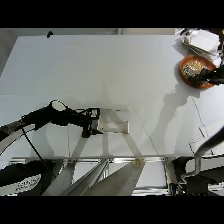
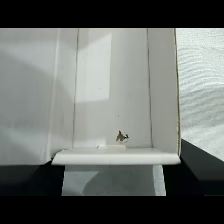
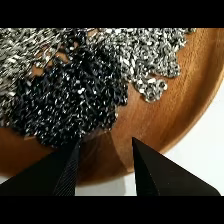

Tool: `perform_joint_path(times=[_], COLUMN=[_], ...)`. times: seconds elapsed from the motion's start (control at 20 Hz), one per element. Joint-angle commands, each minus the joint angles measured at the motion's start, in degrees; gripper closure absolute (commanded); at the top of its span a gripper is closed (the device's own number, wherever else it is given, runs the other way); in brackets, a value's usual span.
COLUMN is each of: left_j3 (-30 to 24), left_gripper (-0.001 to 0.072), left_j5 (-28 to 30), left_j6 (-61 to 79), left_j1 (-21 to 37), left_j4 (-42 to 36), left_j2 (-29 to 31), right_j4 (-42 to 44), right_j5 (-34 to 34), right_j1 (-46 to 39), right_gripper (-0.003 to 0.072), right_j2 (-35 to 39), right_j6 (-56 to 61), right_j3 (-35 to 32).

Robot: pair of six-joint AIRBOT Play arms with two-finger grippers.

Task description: Fold the box and place the chain.

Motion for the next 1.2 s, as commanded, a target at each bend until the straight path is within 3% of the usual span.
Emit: perform_joint_path(times=[0.0, 0.3, 0.35, 0.4, 0.45, 0.75, 1.15], left_j3=[-0.02, -0.02, -0.02, -0.02, -0.02, -0.02, -0.02], left_gripper=[0.0437, 0.0437, 0.0437, 0.0437, 0.0437, 0.0437, 0.0437], left_j5=[0.0, 0.0, 0.0, 0.0, 0.0, 0.0, 0.0], left_j6=[0.02, 0.02, 0.02, 0.02, 0.02, 0.02, 0.02], left_j1=[0.02, 0.02, 0.02, 0.02, 0.02, 0.02, 0.02], left_j4=[0.02, 0.02, 0.02, 0.02, 0.02, 0.02, 0.02], left_j2=[0.04, 0.04, 0.04, 0.04, 0.04, 0.04, 0.04], right_j4=[1.01, 2.21, 2.21, 2.23, 2.21, 2.21, 2.1], right_j5=[-4.07, -2.21, -2.08, -2.19, -2.34, -3.13, -4.07], right_j1=[-0.22, -0.22, -0.22, -0.22, -0.22, -0.22, -0.22], right_gripper=[0.0358, 0.0404, 0.0442, 0.0528, 0.0679, 0.0675, 0.0674], right_j2=[-2.58, -4.61, -4.72, -4.7, -4.7, -4.07, 4.28], right_j6=[0.02, 0.0, 0.0, 0.0, 0.0, -0.04, -2.01], right_j3=[0.42, 0.42, 0.42, 0.42, 0.42, 0.42, 0.42])
